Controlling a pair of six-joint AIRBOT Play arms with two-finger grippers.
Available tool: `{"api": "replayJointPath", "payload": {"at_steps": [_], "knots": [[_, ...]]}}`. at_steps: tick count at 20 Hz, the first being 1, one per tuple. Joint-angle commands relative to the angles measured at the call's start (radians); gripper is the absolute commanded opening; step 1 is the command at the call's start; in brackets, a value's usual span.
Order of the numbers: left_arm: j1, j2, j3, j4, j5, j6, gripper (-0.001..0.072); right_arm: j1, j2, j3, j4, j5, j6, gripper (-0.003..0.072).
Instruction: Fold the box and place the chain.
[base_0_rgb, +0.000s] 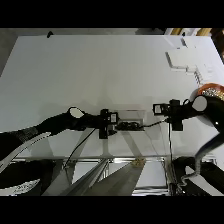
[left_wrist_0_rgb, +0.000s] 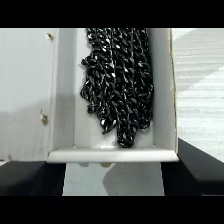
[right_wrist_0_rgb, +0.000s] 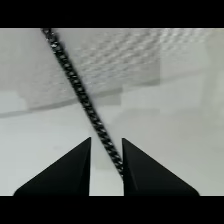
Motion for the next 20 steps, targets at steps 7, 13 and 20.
{"api": "replayJointPath", "payload": {"at_steps": [7,13,20], "knots": [[0.000,0.001,0.000,0.000,0.000,0.000,0.0205,-0.003,-0.068,-0.018,0.010,-0.094,-0.058,0.0163],[0.000,0.001,0.000,0.000,0.000,0.000,0.0205,-0.003,-0.081,-0.025,0.011,-0.068,-0.057,0.0163],[0.000,0.001,0.000,0.000,0.000,0.000,0.0205,-0.003,-0.097,-0.026,0.012,-0.051,-0.053,0.0032]]}}
